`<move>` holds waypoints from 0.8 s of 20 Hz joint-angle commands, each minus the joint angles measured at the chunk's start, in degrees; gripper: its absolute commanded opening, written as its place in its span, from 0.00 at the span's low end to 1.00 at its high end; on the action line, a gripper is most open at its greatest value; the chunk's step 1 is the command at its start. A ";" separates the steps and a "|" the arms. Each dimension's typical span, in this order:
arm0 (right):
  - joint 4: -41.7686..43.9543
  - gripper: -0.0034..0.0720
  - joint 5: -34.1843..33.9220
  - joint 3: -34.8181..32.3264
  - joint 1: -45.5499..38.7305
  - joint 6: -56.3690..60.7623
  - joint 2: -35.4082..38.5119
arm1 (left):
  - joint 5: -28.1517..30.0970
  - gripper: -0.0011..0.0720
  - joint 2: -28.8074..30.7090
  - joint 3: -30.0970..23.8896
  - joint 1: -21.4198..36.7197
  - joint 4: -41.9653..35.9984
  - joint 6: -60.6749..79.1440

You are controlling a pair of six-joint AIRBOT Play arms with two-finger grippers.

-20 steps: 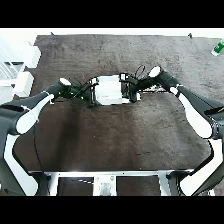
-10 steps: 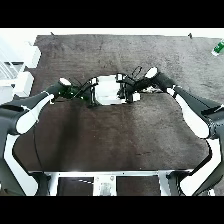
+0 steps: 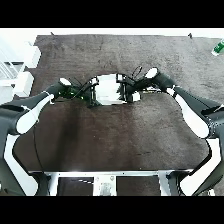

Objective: Fold the box and place the chain.

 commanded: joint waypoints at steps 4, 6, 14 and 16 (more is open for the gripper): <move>-0.22 0.78 0.39 0.00 0.02 -2.05 -0.04 | -0.07 0.65 0.02 0.02 0.04 0.04 0.02; -0.22 0.79 1.60 0.00 0.02 -2.93 -0.04 | -0.07 0.65 0.02 0.02 0.04 0.02 0.02; -0.24 0.91 2.36 0.00 -0.13 -2.78 -0.04 | -0.07 0.65 0.02 0.02 0.04 0.02 0.02; -0.24 0.93 2.43 0.00 -0.13 -2.40 -0.04 | -0.07 0.65 0.02 0.02 0.04 0.02 0.00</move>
